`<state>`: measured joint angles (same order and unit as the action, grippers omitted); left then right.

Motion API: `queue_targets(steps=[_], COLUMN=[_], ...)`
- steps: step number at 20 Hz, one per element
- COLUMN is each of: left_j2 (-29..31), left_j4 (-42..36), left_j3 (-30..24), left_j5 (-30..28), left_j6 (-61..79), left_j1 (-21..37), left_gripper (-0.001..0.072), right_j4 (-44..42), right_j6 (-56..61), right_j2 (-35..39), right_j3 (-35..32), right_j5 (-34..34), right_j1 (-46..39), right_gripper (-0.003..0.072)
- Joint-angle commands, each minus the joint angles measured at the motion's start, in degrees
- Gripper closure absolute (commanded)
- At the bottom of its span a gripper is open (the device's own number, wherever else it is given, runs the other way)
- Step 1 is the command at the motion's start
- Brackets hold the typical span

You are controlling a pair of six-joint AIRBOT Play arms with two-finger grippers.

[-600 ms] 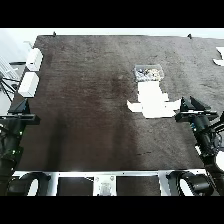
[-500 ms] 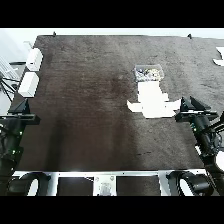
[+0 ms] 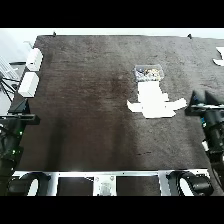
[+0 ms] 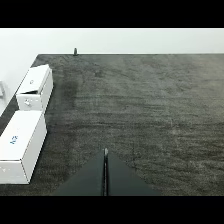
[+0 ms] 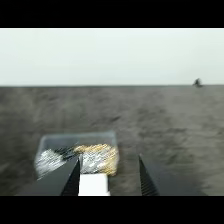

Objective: Fold the box and place the chain.

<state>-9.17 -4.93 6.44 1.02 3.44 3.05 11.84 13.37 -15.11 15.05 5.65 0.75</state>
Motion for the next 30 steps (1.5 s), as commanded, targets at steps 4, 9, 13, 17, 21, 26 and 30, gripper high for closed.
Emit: queue_targets(steps=[4,9,13,17,21,26,30], left_j2=[0.04,0.04,0.04,0.04,0.04,0.04,0.04], left_j4=[0.00,0.00,0.02,0.02,0.02,0.02,0.00], left_j3=[-0.02,-0.02,-0.02,-0.02,-0.04,-0.02,-0.02], left_j5=[-0.02,0.02,0.02,0.02,-0.04,-0.02,0.00], left_j6=[0.00,0.00,0.00,0.00,0.00,0.00,0.00], left_j1=[0.02,0.02,0.02,0.02,0.02,0.02,0.02], left_gripper=[0.0687,0.0687,0.0687,0.0687,0.0687,0.0687,0.0687], right_j4=[-3.10,21.97,44.22,49.92,53.40,53.31,52.19], right_j6=[2.80,26.27,39.87,43.47,43.21,41.48,39.93], right_j2=[-25.38,-51.95,-63.80,-76.30,-82.60,-86.64,-89.53], right_j3=[15.63,36.11,53.20,67.49,73.99,77.68,78.53], right_j5=[-23.85,-58.73,-73.37,-88.72,-91.17,-90.92,-91.95], right_j1=[-20.50,-38.01,-40.59,-40.52,-39.28,-36.74,-34.25], right_gripper=[0.0320,0.0318,0.0319,0.0305,0.0215,0.0161,0.0161])
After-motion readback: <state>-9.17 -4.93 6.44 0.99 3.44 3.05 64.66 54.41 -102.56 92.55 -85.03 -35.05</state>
